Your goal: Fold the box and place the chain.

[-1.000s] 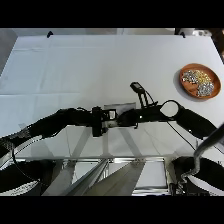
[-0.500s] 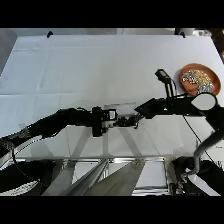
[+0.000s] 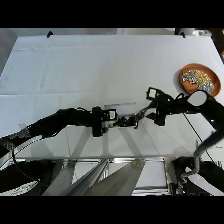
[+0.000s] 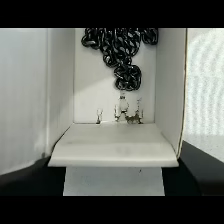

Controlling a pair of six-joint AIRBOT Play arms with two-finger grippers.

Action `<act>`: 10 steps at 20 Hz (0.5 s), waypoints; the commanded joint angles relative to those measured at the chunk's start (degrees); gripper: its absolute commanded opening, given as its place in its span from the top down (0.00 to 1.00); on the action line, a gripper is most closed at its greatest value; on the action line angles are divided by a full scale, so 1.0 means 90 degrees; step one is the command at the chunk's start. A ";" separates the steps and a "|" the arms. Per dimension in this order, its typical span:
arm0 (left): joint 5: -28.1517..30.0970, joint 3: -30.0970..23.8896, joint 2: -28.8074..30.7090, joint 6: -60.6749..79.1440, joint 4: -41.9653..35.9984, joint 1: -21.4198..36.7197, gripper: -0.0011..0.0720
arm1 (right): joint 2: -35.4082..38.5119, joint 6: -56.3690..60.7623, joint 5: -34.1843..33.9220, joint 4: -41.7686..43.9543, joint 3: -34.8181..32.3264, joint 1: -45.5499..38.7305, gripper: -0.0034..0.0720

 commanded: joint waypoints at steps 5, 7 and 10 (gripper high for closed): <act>0.0002 -0.0002 0.0000 0.0002 0.0002 0.0000 0.79 | -0.0984 -0.1637 -0.0814 -0.0075 -0.0002 0.0767 0.22; 0.0002 -0.0002 0.0000 0.0002 0.0002 0.0000 0.79 | -0.1141 -0.1627 -0.0826 0.0024 -0.0002 0.0784 0.23; 0.0002 -0.0002 0.0000 0.0002 0.0002 0.0000 0.79 | -0.1406 -0.1608 -0.0826 0.0274 -0.0002 0.0784 0.26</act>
